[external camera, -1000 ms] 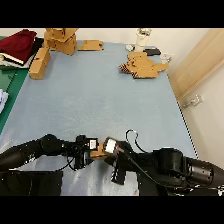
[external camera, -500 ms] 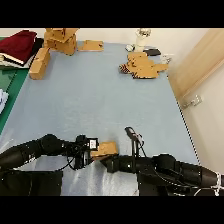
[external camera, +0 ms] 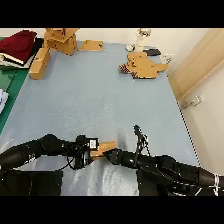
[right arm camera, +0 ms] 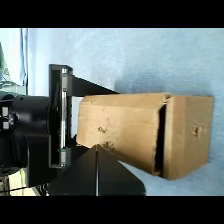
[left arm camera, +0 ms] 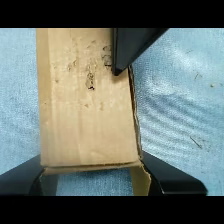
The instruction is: Fold the box.
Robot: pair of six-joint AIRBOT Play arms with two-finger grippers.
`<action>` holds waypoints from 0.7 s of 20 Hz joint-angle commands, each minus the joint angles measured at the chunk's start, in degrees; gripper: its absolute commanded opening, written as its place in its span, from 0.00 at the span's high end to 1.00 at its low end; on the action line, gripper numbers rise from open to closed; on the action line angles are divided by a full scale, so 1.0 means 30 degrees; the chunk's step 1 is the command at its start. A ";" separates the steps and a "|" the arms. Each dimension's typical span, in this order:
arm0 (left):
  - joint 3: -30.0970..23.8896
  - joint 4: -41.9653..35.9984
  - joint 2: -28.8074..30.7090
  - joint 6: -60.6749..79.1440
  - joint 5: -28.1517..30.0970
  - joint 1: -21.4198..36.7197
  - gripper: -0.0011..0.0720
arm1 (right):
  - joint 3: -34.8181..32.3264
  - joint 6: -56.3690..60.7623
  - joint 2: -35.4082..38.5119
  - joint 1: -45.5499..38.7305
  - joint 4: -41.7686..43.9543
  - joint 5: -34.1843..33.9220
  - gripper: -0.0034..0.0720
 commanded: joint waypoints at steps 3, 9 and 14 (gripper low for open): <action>0.0015 0.0000 -0.0007 0.0000 0.0000 0.0015 0.16 | -0.0743 0.0131 -0.0007 -0.0036 -0.0066 0.0474 0.95; 0.0015 0.0000 -0.0007 0.0007 0.0000 0.0015 0.16 | -0.0729 0.0117 -0.1260 0.0000 -0.0189 0.1137 0.95; 0.0015 0.0000 -0.0007 0.0000 0.0000 0.0015 0.16 | 0.0976 -0.0029 0.0284 0.0000 -0.2229 -0.2375 0.95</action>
